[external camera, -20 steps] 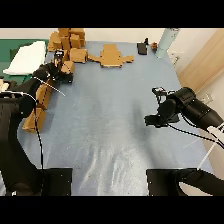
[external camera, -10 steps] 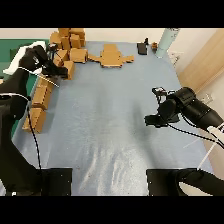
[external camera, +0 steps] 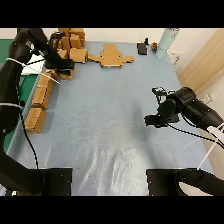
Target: Fold the box.
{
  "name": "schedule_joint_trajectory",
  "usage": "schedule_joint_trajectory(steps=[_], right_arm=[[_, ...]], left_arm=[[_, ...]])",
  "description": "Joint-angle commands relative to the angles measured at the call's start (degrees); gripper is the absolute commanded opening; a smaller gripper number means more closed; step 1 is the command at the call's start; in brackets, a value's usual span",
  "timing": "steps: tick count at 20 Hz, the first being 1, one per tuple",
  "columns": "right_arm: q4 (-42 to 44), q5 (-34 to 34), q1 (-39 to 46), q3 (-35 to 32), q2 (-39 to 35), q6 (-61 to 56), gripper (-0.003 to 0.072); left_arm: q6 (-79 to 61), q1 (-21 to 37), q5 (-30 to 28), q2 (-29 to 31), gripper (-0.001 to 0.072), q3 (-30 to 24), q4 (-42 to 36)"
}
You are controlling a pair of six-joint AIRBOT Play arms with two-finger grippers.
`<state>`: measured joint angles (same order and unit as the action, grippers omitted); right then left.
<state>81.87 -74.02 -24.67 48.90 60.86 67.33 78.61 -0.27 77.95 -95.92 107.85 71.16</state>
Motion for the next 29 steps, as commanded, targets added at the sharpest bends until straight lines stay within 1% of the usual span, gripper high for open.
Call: schedule_joint_trajectory(steps=[1, 2, 4, 6, 8, 9, 11, 13, 14, 16, 17, 19, 29], right_arm=[[0.0, 0.0, 0.0, 0.1, 0.0, 0.0, 0.0005], [0.0, 0.0, 0.0, 0.1, 0.0, 0.0, 0.0005], [0.0, 0.0, 0.0, 0.1, 0.0, 0.0, 0.0005], [0.0, 0.0, 0.0, 0.1, 0.0, 0.0, 0.0005], [0.0, 0.0, 0.0, 0.1, 0.0, 0.0, 0.0005], [0.0, 0.0, 0.0, 0.1, 0.0, 0.0, 0.0005], [0.0, 0.0, 0.0, 0.1, 0.0, 0.0, 0.0005], [0.0, 0.0, 0.0, 0.1, 0.0, 0.0, 0.0005], [0.0, 0.0, 0.0, 0.0, 0.0, 0.0, 0.0005], [0.0, 0.0, 0.0, 0.1, 0.0, 0.0, 0.0005], [0.0, 0.0, 0.0, 0.1, 0.0, 0.0, 0.0005], [0.0, 0.0, 0.0, 0.1, 0.0, 0.0, 0.0005], [0.0, 0.0, 0.0, 0.1, 0.0, 0.0, 0.0005]], left_arm=[[-1.0, -7.8, -0.6, 8.4, 0.0006, -4.6, 4.2], [-1.0, -10.0, -1.9, 11.1, 0.0006, -7.4, 5.1], [-0.8, -14.4, -6.2, 17.4, 0.0007, -15.5, 5.1], [-0.5, -19.1, -13.2, 24.4, 0.0007, -26.4, 5.1], [1.6, -23.2, -20.5, 31.3, 0.0007, -38.6, 5.1], [2.5, -24.9, -23.6, 34.5, 0.0007, -44.6, 5.1], [5.1, -27.3, -27.7, 39.6, 0.0007, -54.4, 5.1], [6.9, -28.9, -29.5, 42.8, 0.0008, -60.9, 5.1], [7.0, -29.7, -30.0, 43.8, 0.0008, -63.2, 5.1], [7.0, -30.9, -31.2, 44.3, 0.0009, -65.7, 5.1], [7.0, -31.1, -31.6, 44.2, 0.001, -66.0, 5.1], [7.0, -31.2, -32.3, 44.2, 0.0012, -66.0, 5.1], [6.9, -31.2, -32.4, 44.2, 0.0012, -66.0, 4.9]])
